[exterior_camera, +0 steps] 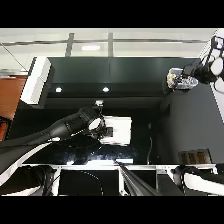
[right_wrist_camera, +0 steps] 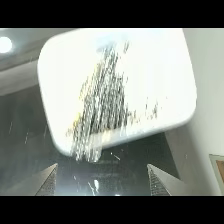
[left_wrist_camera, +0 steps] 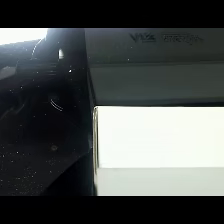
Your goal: Fold the box and place the chain.
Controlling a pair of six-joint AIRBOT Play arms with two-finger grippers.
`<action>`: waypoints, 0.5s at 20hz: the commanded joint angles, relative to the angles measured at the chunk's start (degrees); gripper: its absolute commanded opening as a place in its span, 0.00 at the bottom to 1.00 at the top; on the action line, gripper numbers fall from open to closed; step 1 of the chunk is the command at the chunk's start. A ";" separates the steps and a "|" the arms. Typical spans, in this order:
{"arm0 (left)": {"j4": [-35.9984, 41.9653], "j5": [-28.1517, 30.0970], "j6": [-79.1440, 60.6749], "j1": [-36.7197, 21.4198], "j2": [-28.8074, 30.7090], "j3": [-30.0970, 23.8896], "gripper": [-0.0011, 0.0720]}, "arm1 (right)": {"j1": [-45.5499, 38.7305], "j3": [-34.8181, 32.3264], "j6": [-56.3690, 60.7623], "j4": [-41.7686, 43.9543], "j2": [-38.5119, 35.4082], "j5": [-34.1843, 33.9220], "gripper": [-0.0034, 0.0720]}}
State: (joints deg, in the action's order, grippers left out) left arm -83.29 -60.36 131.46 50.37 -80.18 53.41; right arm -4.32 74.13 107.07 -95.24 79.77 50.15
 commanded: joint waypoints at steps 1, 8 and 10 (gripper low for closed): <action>-0.02 0.11 -0.09 -0.04 -0.02 0.00 0.05 | -3.15 15.37 -1.01 0.70 14.36 6.29 0.91; -0.02 0.11 -0.09 -0.04 -0.02 0.00 0.05 | -7.50 23.80 10.49 0.72 26.40 9.16 0.86; -0.04 0.11 -0.09 -0.04 -0.02 0.00 0.05 | -8.24 23.82 12.90 0.76 28.04 8.04 0.86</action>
